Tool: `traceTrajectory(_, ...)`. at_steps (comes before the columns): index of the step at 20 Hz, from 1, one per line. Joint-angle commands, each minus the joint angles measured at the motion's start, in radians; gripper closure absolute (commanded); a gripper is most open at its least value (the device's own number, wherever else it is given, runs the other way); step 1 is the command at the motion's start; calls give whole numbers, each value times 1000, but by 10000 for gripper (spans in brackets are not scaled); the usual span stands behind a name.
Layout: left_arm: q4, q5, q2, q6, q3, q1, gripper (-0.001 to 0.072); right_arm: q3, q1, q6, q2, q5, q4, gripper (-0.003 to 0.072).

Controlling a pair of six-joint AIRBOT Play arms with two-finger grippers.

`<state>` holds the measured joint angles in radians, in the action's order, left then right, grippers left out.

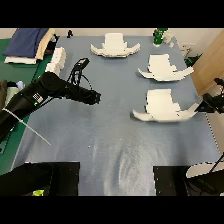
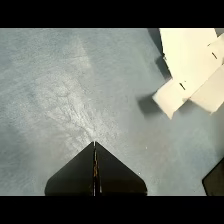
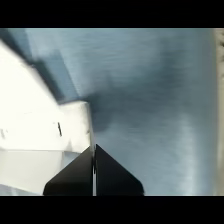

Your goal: Fold the box.

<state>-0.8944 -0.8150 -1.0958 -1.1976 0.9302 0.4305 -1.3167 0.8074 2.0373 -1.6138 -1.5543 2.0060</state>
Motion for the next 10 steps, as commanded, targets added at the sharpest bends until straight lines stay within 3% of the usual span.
traceTrajectory(1, 4, -23, 0, 1, 0, 0, 693, 0, -67, 42, 1, -48, 101, 682)
traceTrajectory(5, 35, -11, 0, -1, 0, 0, 693, 63, -172, 11, 24, -18, 243, 683)
traceTrajectory(10, 34, -79, 14, 5, 0, -19, 694, 378, -349, -95, 254, 173, 279, 684)
